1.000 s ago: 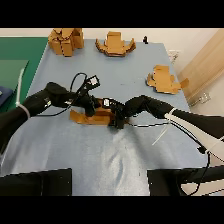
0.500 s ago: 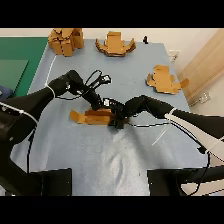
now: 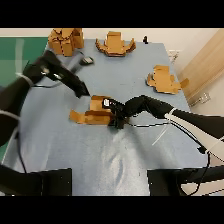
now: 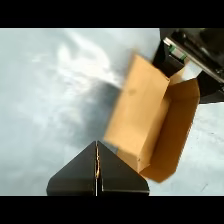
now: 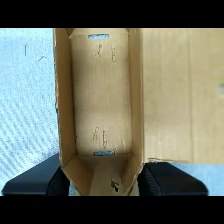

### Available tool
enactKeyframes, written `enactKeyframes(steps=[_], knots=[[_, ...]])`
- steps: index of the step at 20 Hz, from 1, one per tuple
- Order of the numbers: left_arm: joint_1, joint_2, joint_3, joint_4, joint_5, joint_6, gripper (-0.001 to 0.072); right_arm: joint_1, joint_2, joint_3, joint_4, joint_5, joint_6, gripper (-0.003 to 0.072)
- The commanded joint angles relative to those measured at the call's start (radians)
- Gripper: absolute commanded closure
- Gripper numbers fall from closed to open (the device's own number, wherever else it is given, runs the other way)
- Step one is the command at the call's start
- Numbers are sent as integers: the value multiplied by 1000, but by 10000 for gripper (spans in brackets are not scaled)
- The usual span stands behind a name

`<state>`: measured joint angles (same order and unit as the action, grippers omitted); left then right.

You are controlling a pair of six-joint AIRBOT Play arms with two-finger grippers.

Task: Fold the box.

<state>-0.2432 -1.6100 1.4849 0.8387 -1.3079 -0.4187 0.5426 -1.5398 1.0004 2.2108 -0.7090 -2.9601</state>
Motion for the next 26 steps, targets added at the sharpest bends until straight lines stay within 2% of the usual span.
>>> enactKeyframes(steps=[1, 3, 5, 6, 7, 8, 14, 17, 19, 20, 21, 22, 23, 26], knots=[[170, 235, -137, -142, 92, 188, 701, -1, -1, -1, 0, -8, 1, 675], [222, 386, -322, -101, 103, 354, 700, -1, -1, -1, 0, -7, 1, 675], [222, 452, -490, -28, 105, 399, 691, -1, -1, -1, 0, -8, 1, 675], [208, 454, -550, -21, 104, 425, 541, -1, -1, -1, 0, -8, 1, 675], [185, 450, -591, -21, 128, 443, 308, -1, -1, -1, 0, -8, 1, 675], [153, 445, -619, -21, 185, 461, 224, -1, -1, -1, 0, -7, 1, 675], [-51, 323, -631, 23, 364, 560, 227, 0, -1, -1, 3, -8, 1, 675], [-83, 253, -616, 20, 369, 579, 227, 0, -1, -1, 3, -8, 1, 675], [-94, 244, -609, 9, 363, 580, 233, -1, -1, -1, 3, -8, 1, 675], [-99, 244, -605, 6, 368, 584, 267, -1, 0, -1, 3, -8, 1, 675], [-101, 244, -603, 7, 380, 588, 269, -1, -1, -1, 3, -8, 1, 675], [-107, 244, -601, 7, 399, 587, 412, -1, -1, -1, 3, -8, 1, 675], [-113, 244, -599, 7, 406, 593, 484, -1, -1, -1, 3, -8, 1, 675], [-132, 244, -599, 6, 404, 591, 486, -1, -1, -1, 3, -7, 1, 675]])
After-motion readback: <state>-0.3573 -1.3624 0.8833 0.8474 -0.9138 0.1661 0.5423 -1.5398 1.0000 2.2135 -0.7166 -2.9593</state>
